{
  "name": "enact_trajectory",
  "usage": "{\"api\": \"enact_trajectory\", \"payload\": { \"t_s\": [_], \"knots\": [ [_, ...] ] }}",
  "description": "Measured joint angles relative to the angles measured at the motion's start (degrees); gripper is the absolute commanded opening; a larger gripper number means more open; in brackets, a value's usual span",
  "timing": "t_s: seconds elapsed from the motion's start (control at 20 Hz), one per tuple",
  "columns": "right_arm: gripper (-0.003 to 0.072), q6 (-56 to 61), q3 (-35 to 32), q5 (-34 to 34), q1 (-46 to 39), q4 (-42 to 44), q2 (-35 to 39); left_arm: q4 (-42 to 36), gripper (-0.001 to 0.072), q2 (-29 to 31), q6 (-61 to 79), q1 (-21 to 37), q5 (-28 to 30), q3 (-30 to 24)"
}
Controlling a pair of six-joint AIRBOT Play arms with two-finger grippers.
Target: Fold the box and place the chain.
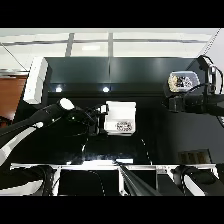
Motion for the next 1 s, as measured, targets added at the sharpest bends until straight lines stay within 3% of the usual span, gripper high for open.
{"api": "enact_trajectory", "payload": {
  "t_s": [0.1,0.15,0.2,0.4,0.6,0.75,1.0],
  "knots": [
    [0.0278,0.0,-0.2,-0.3,0.2,0.0,-0.5,0.0,0.0494,0.0,0.0,-0.2,0.2,0.0],
    [0.0413,0.0,-0.6,-1.3,0.6,0.0,-1.0,0.0,0.0493,0.0,0.0,-0.2,0.2,0.0],
    [0.0720,0.4,-1.0,-2.4,1.3,0.1,-1.8,0.0,0.0493,0.0,0.0,-0.2,0.2,0.0],
    [0.0720,0.8,-1.1,-9.9,4.7,1.7,-9.3,0.0,0.0494,0.0,0.0,-0.3,0.2,0.0],
    [0.0720,-5.7,2.9,-14.8,6.6,7.1,-22.3,0.0,0.0494,0.0,-0.2,-0.3,0.2,0.0],
    [0.0720,-17.5,4.5,-15.3,8.6,10.8,-28.6,0.0,0.0493,0.0,-0.2,-0.3,0.2,0.0],
    [0.0720,-32.3,6.8,-10.5,11.0,12.3,-30.8,0.0,0.0493,0.0,-0.2,-0.3,0.2,0.0]
  ]
}}
